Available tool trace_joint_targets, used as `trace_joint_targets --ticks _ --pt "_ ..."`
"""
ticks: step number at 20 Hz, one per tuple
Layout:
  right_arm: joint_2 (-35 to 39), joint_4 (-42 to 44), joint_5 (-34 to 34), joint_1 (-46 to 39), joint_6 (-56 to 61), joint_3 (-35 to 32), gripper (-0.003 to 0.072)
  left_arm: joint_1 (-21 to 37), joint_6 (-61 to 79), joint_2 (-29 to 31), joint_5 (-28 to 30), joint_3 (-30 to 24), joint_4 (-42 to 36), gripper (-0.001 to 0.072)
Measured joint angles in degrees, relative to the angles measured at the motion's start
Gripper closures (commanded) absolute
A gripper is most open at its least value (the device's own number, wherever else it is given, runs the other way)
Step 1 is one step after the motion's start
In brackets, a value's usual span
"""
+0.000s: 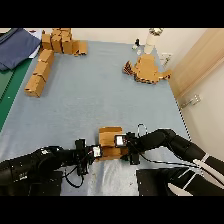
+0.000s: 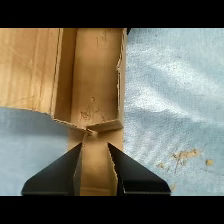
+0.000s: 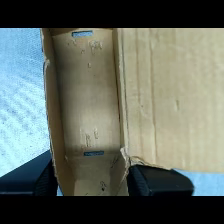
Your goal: Fold the box.
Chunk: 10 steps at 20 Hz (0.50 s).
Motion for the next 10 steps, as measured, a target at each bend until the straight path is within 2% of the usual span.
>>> trace_joint_targets --ticks 3,4,5,10 --pt "0.0 0.0 0.0 0.0 0.0 0.0 0.0164 0.0 0.0 -0.6 0.7 0.5 0.0 0.0484" --pt "0.0 0.0 0.0 0.0 0.0 0.0 0.0164 -0.1 0.0 -1.0 0.8 0.8 0.0 0.0619" --pt "0.0 0.0 0.0 0.0 0.0 0.0 0.0164 -0.4 0.0 -1.4 1.1 1.0 0.0 0.0657" --pt "0.0 0.0 0.0 0.0 0.0 0.0 0.0164 -1.8 0.0 -2.6 2.1 1.6 -0.8 0.0696"
